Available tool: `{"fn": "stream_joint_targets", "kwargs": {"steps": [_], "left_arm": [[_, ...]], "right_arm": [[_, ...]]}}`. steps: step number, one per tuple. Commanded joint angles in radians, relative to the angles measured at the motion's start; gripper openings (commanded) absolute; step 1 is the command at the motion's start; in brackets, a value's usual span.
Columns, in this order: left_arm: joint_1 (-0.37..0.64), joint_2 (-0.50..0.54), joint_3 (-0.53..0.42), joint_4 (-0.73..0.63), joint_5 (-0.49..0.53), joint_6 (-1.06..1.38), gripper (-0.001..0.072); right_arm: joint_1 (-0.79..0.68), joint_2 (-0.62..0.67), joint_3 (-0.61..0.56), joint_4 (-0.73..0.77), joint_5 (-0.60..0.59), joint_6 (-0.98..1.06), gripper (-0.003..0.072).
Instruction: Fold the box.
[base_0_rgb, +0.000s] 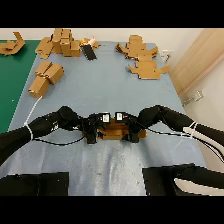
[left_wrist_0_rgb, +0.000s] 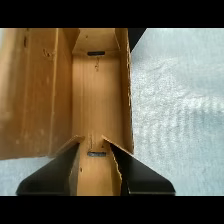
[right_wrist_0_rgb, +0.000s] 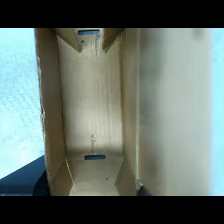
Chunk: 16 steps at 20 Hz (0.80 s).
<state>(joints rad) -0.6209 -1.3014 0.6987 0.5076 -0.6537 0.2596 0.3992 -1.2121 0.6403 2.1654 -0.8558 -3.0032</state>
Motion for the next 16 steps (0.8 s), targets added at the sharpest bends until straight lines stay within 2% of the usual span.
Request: {"fn": "stream_joint_targets", "kwargs": {"steps": [1,6,7,8,13,14,15,16], "left_arm": [[-0.003,-0.002,0.000,-0.023,-0.001,0.005,0.0317],[-0.003,-0.002,0.000,-0.040,-0.002,0.005,0.0330],[-0.003,-0.002,0.000,-0.040,-0.001,0.003,0.0548],[-0.003,-0.002,0.000,-0.040,-0.001,-0.004,0.0609],[-0.001,-0.002,0.000,-0.037,0.000,-0.018,0.0594],[0.000,-0.002,0.000,-0.034,0.000,-0.018,0.0446],[0.000,-0.001,0.000,-0.014,0.000,-0.018,0.0157],[0.000,0.001,0.000,0.024,0.000,-0.024,0.0010]], "right_arm": [[0.001,0.000,0.000,0.003,0.001,0.003,0.0498],[0.001,0.000,0.000,0.003,0.001,0.003,0.0497],[0.001,0.000,0.000,0.003,0.001,0.003,0.0498],[0.001,0.000,0.000,0.003,0.001,0.003,0.0497],[0.001,0.000,0.000,0.003,0.002,0.003,0.0498],[0.001,0.000,0.000,0.003,0.001,0.003,0.0497],[0.001,0.000,0.000,0.003,0.001,0.003,0.0497],[0.001,0.000,0.000,0.003,0.001,0.003,0.0497]]}}
